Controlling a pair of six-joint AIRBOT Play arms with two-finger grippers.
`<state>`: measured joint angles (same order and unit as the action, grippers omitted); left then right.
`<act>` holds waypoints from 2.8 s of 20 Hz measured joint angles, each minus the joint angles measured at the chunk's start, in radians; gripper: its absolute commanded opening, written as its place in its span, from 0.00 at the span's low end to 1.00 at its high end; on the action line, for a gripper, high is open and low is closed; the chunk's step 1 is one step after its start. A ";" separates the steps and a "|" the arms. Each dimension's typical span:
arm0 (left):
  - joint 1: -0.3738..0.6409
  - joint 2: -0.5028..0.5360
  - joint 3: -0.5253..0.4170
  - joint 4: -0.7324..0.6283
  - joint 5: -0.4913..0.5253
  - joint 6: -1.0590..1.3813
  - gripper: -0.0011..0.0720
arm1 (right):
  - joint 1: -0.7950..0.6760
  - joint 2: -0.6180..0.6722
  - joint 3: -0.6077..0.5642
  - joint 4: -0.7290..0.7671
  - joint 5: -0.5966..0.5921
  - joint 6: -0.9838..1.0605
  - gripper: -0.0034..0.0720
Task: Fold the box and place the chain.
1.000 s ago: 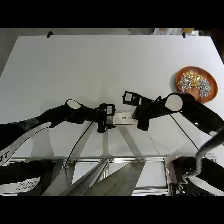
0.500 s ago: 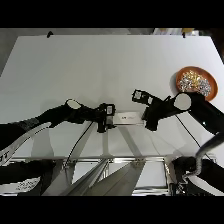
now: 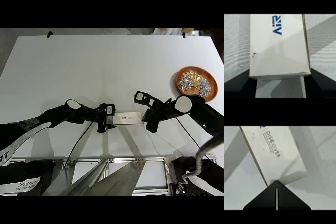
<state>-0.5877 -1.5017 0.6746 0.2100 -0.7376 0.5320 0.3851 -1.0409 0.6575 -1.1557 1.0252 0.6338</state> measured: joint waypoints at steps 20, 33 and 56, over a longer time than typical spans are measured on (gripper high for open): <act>0.000 0.000 0.000 0.001 -0.008 -0.001 0.55 | -0.774 0.152 -0.043 -0.315 0.169 0.447 0.06; 0.254 0.383 0.000 0.168 -0.034 -0.362 0.55 | -0.822 0.146 -0.050 -0.321 0.239 0.493 0.06; 1.063 0.433 -0.001 1.097 -0.234 -1.531 0.89 | -0.822 0.146 -0.050 -0.322 0.243 0.495 0.06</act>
<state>0.4751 -1.0691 0.6739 1.3067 -0.9714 -0.9989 -0.4370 -0.8944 0.6079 -1.4773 1.2686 1.1290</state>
